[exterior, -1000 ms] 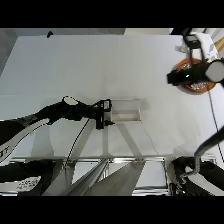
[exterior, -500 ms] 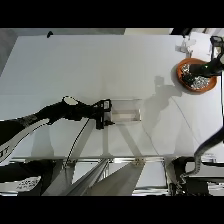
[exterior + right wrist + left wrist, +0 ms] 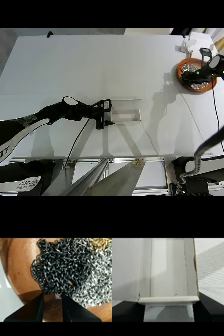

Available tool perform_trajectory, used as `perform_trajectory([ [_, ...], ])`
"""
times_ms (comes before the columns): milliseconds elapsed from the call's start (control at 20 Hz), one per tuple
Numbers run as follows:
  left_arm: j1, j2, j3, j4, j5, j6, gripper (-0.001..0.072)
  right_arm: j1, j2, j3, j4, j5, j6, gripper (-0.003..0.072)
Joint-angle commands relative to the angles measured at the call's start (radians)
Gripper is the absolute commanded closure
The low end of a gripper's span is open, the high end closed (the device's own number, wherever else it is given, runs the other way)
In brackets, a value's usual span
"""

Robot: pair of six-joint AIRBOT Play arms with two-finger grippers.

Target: Fold the box and place the chain.

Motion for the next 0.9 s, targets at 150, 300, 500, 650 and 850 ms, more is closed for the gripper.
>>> perform_trajectory([
  [150,0.000,0.000,0.000,0.000,0.000,0.000,0.0503,-0.001,-0.027,0.001,0.001,-0.048,0.010,0.0471],
  [300,0.000,0.000,0.000,0.000,0.000,0.000,0.0503,-0.001,-0.049,0.001,0.006,-0.051,0.021,0.0475],
  [500,0.000,0.000,0.000,0.000,0.000,0.000,0.0503,-0.001,-0.022,0.001,-0.001,-0.025,0.016,0.0673],
  [650,0.000,0.000,0.000,0.000,0.000,0.000,0.0503,-0.001,0.096,0.001,-0.007,-0.001,-0.018,0.0673],
  [850,0.000,0.000,0.000,0.000,0.000,0.000,0.0503,-0.001,0.328,0.001,0.023,0.100,-0.074,0.0673],
])
